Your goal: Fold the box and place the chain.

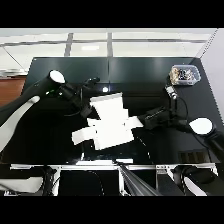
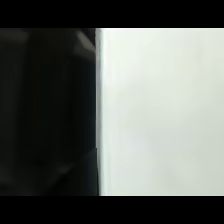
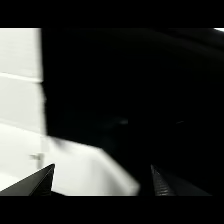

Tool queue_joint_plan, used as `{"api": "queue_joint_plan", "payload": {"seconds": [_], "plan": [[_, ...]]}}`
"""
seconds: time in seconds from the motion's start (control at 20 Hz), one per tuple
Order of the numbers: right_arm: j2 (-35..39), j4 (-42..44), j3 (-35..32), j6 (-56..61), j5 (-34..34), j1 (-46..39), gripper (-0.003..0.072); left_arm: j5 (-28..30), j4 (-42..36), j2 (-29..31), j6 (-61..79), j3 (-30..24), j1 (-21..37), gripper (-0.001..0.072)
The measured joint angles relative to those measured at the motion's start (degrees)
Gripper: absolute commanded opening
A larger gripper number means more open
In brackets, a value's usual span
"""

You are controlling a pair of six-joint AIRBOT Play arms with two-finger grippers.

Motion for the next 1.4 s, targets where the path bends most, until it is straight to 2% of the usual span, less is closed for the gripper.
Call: {"api": "queue_joint_plan", "payload": {"seconds": [0.1, 0.2, 0.25, 0.3, 0.4, 0.55, 0.85, 1.1, 1.4], "plan": [[0.0, -5.9, 1.7, 0.0, -0.9, -1.2, 0.0667, 9.5, -0.7, 6.2, 11.1, -6.8, -1.4, 0.0028], [0.0, -8.0, 2.6, -0.4, -2.9, -1.6, 0.0667, 18.2, -1.5, 9.4, 20.7, -11.3, -3.0, 0.0028], [0.0, -8.7, 3.0, -1.5, -3.5, -1.5, 0.0668, 21.3, -1.5, 9.9, 24.0, -12.7, -3.8, 0.0028], [0.0, -9.3, 3.1, -3.5, -3.4, -1.2, 0.0715, 23.5, -1.5, 10.0, 26.5, -13.3, -4.5, 0.0028], [-0.1, -10.3, 3.4, -9.4, -1.1, 0.0, 0.0716, 26.6, -1.7, 9.0, 30.2, -13.6, -5.7, 0.0029], [-0.5, -12.1, 3.5, -16.1, 3.0, 3.3, 0.0714, 28.7, -1.2, 6.6, 33.0, -12.7, -6.6, 0.0028], [-3.9, -13.7, 2.8, -31.2, 6.4, 9.9, 0.0713, 28.2, -0.2, 3.8, 34.7, -11.5, -7.5, 0.0028], [-9.7, -13.7, 2.8, -38.4, 7.1, 13.7, 0.0706, 28.0, 2.0, 3.2, 34.7, -11.4, -8.5, 0.0029], [-14.2, -11.2, 2.8, -41.4, 5.2, 18.9, 0.0705, 27.9, 2.6, 3.0, 34.6, -11.3, -8.7, 0.0029]]}}
